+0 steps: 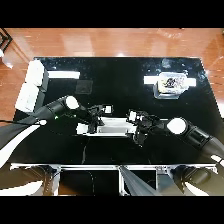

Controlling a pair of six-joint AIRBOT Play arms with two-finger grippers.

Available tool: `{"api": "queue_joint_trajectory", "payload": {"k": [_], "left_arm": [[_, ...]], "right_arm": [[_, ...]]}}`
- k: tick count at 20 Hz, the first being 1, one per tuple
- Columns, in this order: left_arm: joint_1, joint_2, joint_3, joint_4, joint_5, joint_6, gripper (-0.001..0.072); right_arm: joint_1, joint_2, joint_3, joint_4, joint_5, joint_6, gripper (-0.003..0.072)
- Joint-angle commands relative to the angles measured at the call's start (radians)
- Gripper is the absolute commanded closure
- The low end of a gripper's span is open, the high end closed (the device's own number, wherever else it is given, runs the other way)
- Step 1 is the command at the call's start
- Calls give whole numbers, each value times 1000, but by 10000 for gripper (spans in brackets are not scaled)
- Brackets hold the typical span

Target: Fold the box and place the chain.

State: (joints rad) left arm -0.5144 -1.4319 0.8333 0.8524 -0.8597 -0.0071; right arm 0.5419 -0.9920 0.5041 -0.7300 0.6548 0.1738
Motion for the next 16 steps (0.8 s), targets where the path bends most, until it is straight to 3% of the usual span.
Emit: {"api": "queue_joint_trajectory", "payload": {"k": [1,8,16], "left_arm": [[-1,1,1,0,-1,0,690],[-1,1,1,0,-7,0,691],[-1,11,1,0,-6,0,691]], "right_arm": [[0,-7,1,4,6,-18,-11],[-56,-14,1,24,20,-13,-11],[-55,-64,1,147,81,-156,-11]]}}
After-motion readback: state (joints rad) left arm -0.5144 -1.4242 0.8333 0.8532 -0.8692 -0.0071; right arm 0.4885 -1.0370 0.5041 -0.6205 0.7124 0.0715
